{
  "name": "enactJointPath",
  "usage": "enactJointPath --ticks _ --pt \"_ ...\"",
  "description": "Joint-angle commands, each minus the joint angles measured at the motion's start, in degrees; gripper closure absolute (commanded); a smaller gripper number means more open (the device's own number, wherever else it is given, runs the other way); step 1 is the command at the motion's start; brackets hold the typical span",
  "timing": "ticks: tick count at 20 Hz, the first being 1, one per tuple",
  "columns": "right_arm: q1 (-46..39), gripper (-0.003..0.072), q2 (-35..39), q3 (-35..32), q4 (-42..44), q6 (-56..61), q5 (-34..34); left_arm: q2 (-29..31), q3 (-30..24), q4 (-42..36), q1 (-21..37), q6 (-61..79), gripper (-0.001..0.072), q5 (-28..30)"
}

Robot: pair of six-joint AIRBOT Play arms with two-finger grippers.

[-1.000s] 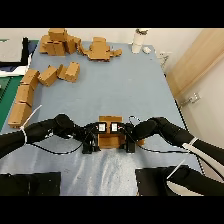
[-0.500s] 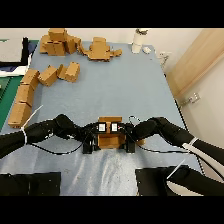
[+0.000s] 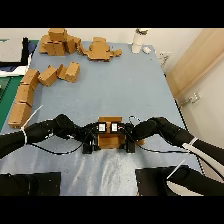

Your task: Fold the box.

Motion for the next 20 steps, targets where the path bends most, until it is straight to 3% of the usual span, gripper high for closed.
enactJointPath --ticks 1,18,19,20 --pt "0.0 0.0151 0.0 0.0 0.0 0.0 0.0 0.0 0.0 0.0 0.0 0.0 0.0182 0.0" --pt "0.0 0.015 0.0 0.0 0.2 0.0 0.0 0.0 0.0 0.0 0.0 0.0 0.0182 0.0" --pt "0.0 0.014 0.0 0.0 0.3 0.0 0.0 0.0 0.0 0.0 0.0 0.0 0.0182 0.0" --pt "0.0 -0.0006 0.2 0.1 0.2 0.5 0.0 0.0 0.0 0.0 0.0 0.0 0.0182 0.0"
